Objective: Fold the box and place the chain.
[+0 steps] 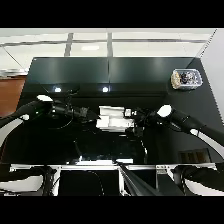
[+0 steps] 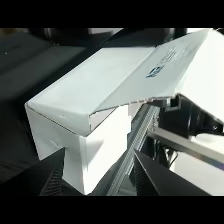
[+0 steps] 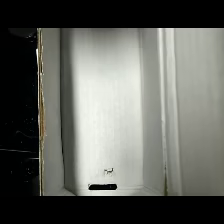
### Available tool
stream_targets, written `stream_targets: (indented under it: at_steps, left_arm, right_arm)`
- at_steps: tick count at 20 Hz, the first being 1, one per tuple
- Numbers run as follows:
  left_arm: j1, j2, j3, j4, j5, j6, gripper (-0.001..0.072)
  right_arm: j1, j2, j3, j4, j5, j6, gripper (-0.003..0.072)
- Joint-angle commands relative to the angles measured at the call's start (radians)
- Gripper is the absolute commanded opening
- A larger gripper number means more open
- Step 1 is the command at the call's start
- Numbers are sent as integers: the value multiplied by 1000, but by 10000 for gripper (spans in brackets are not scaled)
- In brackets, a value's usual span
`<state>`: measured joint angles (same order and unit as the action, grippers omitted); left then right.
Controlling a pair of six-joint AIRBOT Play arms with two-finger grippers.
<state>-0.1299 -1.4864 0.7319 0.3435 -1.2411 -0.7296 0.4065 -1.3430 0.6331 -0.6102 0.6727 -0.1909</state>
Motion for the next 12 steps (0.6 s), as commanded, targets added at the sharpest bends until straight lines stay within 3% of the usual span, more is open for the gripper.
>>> stream_targets:
  at_steps: [1, 6, 12]
  left_arm:
    - [-3, 13, 26, 85, 10, -56, 493]
    - [-68, 20, 60, 159, 13, -170, 492]
    - [-172, 20, 131, 259, 89, -298, 492]
  right_arm:
    - [0, 0, 0, 0, 0, 0, 367]
    - [1, 0, 0, 0, -1, 0, 367]
    - [1, 0, 0, 0, 0, 0, 367]
